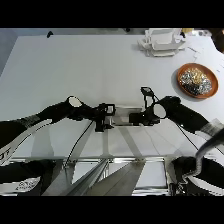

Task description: Fold the box and place the chain.

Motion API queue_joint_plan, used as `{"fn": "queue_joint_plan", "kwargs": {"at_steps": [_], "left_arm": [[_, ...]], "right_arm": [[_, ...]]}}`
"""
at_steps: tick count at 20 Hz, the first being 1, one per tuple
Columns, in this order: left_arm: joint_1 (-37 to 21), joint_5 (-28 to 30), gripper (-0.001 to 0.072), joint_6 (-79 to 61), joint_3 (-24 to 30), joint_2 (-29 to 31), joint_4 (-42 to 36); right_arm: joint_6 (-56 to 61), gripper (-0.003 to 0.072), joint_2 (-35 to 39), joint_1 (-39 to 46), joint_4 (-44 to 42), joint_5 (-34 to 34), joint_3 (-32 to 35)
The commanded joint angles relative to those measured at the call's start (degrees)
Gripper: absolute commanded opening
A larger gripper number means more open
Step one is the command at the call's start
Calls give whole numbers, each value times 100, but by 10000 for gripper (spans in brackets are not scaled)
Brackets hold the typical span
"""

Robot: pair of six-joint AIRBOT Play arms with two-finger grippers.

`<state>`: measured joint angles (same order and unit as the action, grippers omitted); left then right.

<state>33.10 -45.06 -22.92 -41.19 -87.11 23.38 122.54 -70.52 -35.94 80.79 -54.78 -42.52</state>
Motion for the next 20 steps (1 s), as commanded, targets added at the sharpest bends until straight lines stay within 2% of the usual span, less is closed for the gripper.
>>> {"fn": "queue_joint_plan", "kwargs": {"at_steps": [1,4,5,6,11,16,19,20], "left_arm": [[-4,0,273,0,0,4,-2],[-4,2,273,0,0,4,0],[-4,2,273,0,0,4,0],[-4,2,273,0,0,4,0],[-4,2,273,0,0,4,0],[-4,2,273,0,0,4,0],[-4,2,273,0,0,4,0],[-4,2,273,0,0,4,0]], "right_arm": [[780,392,-299,-219,623,-144,-153],[776,383,-415,-227,656,-127,-153],[776,332,-413,-225,730,-79,-153],[774,313,-413,-225,800,-44,-153],[243,309,-413,-225,883,332,-153],[-310,309,-413,-225,876,387,-153],[-310,187,-415,-225,870,341,-153],[-308,175,-415,-225,868,289,-153]]}}
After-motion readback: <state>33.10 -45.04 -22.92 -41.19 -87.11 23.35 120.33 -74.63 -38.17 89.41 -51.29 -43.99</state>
